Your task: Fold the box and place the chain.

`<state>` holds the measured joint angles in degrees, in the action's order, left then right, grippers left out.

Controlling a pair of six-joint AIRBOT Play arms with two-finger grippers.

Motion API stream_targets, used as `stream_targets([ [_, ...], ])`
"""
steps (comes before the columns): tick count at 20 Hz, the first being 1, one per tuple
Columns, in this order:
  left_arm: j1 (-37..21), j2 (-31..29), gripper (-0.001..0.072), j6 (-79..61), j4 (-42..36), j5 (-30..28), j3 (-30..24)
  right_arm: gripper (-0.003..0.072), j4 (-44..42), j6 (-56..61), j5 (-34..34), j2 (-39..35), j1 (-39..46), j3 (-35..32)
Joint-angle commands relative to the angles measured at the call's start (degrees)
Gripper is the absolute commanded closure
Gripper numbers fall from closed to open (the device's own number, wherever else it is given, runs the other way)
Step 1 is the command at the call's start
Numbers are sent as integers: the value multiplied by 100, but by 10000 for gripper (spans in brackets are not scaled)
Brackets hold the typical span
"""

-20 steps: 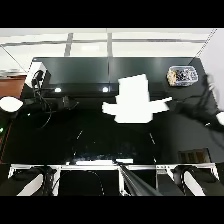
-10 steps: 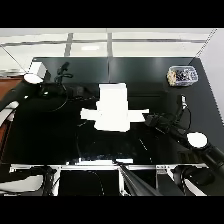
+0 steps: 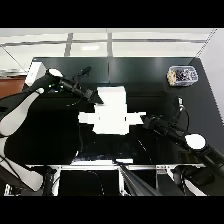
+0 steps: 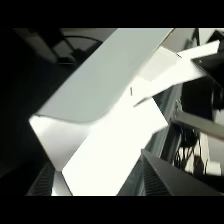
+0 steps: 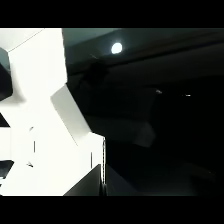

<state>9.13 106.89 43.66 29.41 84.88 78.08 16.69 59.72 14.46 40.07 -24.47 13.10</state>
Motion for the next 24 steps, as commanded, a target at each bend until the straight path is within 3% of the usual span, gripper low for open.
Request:
stream_targets([
  [1, 70, 514, 170, -490, 140, 984, 625, 676, 17, -20, 57, -2, -9, -4],
  [5, 356, 573, 308, -837, 723, 1012, 839, 676, 197, -20, 55, -2, -9, -4],
  [9, 595, 573, 324, -920, 1176, 855, 837, 677, 203, -20, 55, -2, -9, -4],
  [11, 660, 573, 445, -1034, 1211, 837, 837, 676, 240, -20, 55, -2, -9, -4],
  [12, 675, 573, 452, -1051, 1211, 833, 837, 677, 240, -20, 52, -2, -9, -4],
  [13, 667, 573, 565, -1075, 1215, 850, 837, 676, 243, -20, 55, -2, -9, -4],
  [15, 612, 573, 607, -1088, 1213, 922, 839, 658, 254, -20, 35, -2, -7, -2],
  [16, 568, 570, 673, -1091, 1211, 960, 839, 507, 308, -17, -7, -2, -4, 0],
  [19, 439, 535, 686, -975, 1211, 1021, 874, 24, 706, -15, 59, -2, 76, 234],
  [21, 417, 380, 689, -844, 1213, 953, 855, 2, 1475, -11, 798, -2, 352, 704],
  [24, 514, -308, 691, -1093, 953, 496, 341, 4, 2959, 92, 2756, -2, 859, 1569],
])
